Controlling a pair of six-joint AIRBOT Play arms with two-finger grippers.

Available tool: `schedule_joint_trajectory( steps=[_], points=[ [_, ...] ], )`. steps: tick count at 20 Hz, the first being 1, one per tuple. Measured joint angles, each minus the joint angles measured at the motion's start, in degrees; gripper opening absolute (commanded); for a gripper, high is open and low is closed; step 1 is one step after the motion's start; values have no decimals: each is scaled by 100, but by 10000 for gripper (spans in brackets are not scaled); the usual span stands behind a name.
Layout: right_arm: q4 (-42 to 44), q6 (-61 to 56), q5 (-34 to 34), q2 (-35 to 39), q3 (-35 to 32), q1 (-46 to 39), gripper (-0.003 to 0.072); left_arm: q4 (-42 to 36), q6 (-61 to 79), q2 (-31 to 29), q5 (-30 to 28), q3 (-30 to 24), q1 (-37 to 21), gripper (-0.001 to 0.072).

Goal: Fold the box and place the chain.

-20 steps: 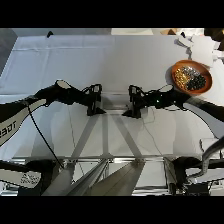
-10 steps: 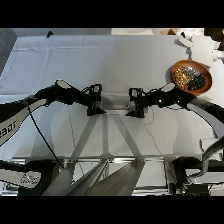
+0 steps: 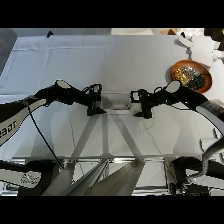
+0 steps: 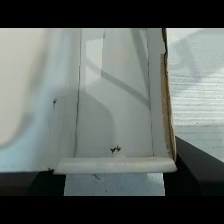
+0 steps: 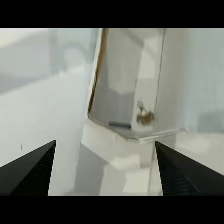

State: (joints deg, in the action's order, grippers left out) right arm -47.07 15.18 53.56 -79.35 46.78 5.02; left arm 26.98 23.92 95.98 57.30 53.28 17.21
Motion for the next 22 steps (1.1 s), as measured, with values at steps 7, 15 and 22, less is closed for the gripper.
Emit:
schedule_joint_trajectory(
  steps=[7, 15, 22],
  points=[
    [-592, -669, 529, 667, 0, 0, 10, 2, 4, 2, 7, 2, 2, 326],
    [400, -1005, 632, 1021, 0, -24, 4, 2, 7, 2, 9, 2, 0, 326],
    [1875, -1069, 769, 81, 461, -387, 4, 4, 7, 2, 11, 2, 0, 326]
  ],
)
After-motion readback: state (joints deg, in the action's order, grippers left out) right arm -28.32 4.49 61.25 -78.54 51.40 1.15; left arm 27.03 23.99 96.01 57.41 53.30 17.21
